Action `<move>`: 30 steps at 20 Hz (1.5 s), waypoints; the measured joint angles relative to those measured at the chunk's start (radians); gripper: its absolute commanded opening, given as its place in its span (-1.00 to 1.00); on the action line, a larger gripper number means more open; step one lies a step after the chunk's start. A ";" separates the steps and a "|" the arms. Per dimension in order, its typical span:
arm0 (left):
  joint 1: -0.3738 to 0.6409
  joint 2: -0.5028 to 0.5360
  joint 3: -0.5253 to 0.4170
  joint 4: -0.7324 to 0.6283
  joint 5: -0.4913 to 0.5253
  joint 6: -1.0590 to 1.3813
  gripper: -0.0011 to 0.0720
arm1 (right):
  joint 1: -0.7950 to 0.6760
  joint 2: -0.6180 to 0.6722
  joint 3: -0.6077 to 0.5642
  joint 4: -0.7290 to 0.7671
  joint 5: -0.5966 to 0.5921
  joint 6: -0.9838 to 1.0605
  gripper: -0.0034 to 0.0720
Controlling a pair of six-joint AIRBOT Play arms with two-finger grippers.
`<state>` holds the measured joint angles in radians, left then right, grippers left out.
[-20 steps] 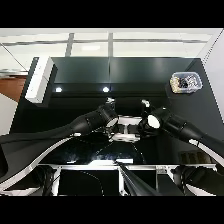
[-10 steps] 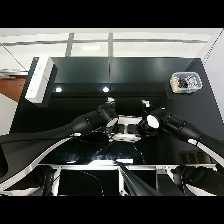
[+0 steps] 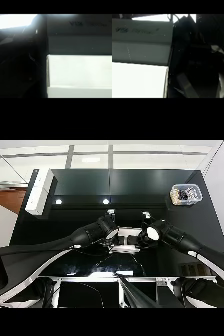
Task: Fold the box and place the chain.
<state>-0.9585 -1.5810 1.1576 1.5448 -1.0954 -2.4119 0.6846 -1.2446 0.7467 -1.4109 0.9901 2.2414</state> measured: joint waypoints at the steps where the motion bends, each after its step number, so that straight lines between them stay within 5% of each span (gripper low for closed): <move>1: 0.000 0.000 0.000 0.000 0.000 0.000 -0.89 | 0.000 0.000 0.000 0.000 -0.002 0.003 -0.72; 4: 0.000 0.000 0.000 -0.001 -0.001 -0.002 -0.89 | 0.000 0.003 0.000 0.015 -0.029 0.005 0.28; 11: 0.000 0.000 0.000 -0.001 -0.003 0.000 -0.89 | 0.001 0.069 0.000 -0.005 0.009 -0.024 0.27; 17: 0.000 0.000 0.000 -0.004 -0.007 0.000 -0.89 | -0.014 0.298 0.010 -0.041 0.155 -0.147 0.27; 22: 0.000 0.000 0.000 -0.009 -0.008 0.000 -0.89 | -0.116 0.515 0.019 -0.330 0.255 -0.245 0.27; 23: 0.000 0.000 0.000 -0.009 -0.009 0.000 -0.89 | -0.159 0.535 0.018 -0.418 0.248 -0.254 0.28; 24: 0.000 0.000 0.000 -0.010 -0.009 0.000 -0.89 | -0.209 0.546 0.011 -0.491 0.223 -0.258 0.82; 25: 0.000 0.000 0.000 -0.011 -0.009 0.000 -0.89 | -0.275 0.547 0.003 -0.548 0.178 -0.265 0.97; 30: 0.000 0.000 0.000 -0.012 -0.009 0.000 -0.88 | -0.626 0.387 0.019 -0.502 -0.113 -0.349 0.99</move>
